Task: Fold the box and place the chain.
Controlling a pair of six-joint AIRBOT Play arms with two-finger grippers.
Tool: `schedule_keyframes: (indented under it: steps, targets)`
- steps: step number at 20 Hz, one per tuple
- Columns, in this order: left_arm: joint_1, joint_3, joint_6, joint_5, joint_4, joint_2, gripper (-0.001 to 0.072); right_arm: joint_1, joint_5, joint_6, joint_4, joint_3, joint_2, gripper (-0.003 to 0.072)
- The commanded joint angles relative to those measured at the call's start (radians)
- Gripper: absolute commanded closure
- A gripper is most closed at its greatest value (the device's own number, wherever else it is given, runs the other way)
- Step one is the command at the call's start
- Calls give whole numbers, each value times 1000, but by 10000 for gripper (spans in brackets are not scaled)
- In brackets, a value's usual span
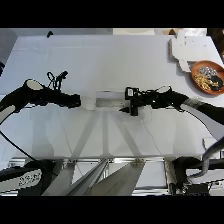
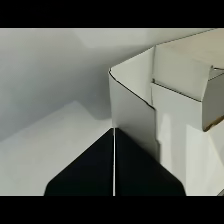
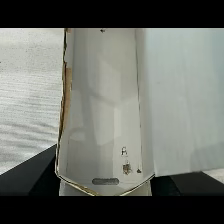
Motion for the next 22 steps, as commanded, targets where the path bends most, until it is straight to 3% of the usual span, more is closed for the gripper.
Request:
schedule_keyframes:
  steps: [1,10,11,13,22]
  targets:
    - [-14,-1,34,9,-16,-4,700,1,0,0,0,0,-1,211]
    - [-33,-1,44,-3,-135,-3,691,1,0,0,0,0,-1,211]
    - [-33,-1,46,-7,-140,-3,627,1,0,0,0,0,-1,211]
    - [-33,-1,52,-13,-144,-3,402,1,0,0,0,0,-1,211]
    - [-41,-1,196,-10,-266,-3,353,1,0,0,0,0,-1,211]
